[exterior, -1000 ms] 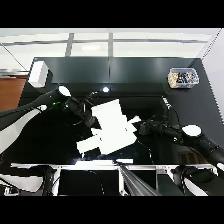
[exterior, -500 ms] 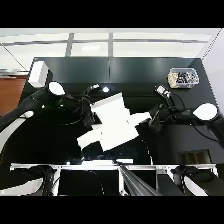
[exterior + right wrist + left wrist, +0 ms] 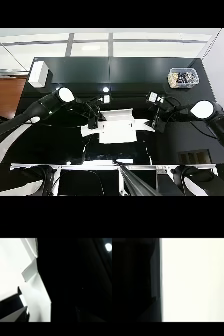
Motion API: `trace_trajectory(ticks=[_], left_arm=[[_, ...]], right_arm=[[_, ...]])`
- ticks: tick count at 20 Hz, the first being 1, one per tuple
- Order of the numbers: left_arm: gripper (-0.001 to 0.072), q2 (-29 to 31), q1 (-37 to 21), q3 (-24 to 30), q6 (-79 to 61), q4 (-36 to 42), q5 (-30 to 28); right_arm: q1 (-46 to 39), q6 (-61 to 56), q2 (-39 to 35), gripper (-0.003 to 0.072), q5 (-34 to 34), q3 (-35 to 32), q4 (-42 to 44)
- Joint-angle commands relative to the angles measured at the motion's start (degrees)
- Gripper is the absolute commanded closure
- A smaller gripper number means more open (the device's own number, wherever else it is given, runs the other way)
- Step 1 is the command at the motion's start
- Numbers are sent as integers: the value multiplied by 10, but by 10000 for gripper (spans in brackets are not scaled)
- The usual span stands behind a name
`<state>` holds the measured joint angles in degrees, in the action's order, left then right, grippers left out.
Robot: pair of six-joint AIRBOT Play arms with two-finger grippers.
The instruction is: Fold the box and place the chain.
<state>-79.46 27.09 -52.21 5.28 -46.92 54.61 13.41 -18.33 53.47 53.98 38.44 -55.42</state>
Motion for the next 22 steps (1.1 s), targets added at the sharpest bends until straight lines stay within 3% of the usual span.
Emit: trace_trajectory(ticks=[1, 11, 22], left_arm=[[685, -16, 6, -1, -25, -38, -8], [685, -33, 6, -1, -3, -31, -19], [684, -36, 6, -1, -3, -31, -16]], right_arm=[[10, 35, 6, -14, -2, -17, -5], [53, 54, 24, -14, -19, -102, 99], [128, 80, 52, -14, -103, -119, 104]])
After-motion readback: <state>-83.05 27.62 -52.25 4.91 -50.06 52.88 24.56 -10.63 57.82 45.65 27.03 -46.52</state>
